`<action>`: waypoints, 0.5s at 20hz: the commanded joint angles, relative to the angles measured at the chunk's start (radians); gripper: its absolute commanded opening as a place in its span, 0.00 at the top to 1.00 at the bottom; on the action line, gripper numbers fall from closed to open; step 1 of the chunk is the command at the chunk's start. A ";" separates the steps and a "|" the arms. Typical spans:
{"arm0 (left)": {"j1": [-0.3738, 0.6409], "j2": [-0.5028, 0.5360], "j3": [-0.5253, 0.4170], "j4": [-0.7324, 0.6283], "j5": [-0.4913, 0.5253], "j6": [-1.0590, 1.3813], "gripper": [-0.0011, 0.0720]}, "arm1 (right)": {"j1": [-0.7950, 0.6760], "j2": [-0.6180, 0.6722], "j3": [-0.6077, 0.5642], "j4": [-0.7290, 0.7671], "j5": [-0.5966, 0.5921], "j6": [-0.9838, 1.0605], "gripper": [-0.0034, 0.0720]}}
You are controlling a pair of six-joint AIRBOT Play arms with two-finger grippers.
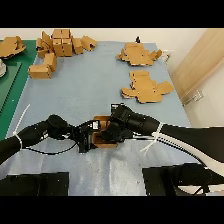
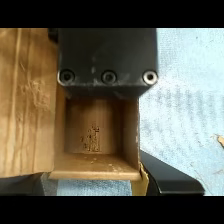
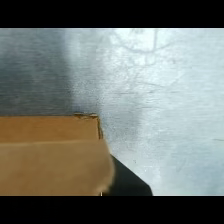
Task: Fold the box.
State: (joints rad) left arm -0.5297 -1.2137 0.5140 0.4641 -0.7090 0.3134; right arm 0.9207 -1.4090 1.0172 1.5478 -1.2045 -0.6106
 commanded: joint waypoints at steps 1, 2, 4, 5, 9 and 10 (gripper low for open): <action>0.000 0.000 0.000 0.000 0.000 0.000 0.40 | 0.002 -0.007 0.004 -0.008 -0.017 0.011 0.93; 0.000 0.000 0.000 0.000 0.000 0.000 0.40 | 0.002 -0.007 0.004 -0.008 -0.018 0.008 0.95; 0.000 0.000 0.000 0.000 0.000 0.000 0.40 | 0.002 -0.007 0.004 -0.008 -0.017 0.008 0.95; 0.000 0.000 0.000 0.000 0.000 0.000 0.40 | 0.002 -0.007 0.004 -0.008 -0.016 0.001 0.94; 0.000 0.000 0.000 0.000 0.000 0.000 0.40 | 0.002 0.004 0.023 -0.008 -0.025 -0.018 0.45; 0.000 0.000 0.000 0.000 0.000 0.000 0.40 | 0.002 0.019 0.032 -0.008 -0.028 -0.018 0.45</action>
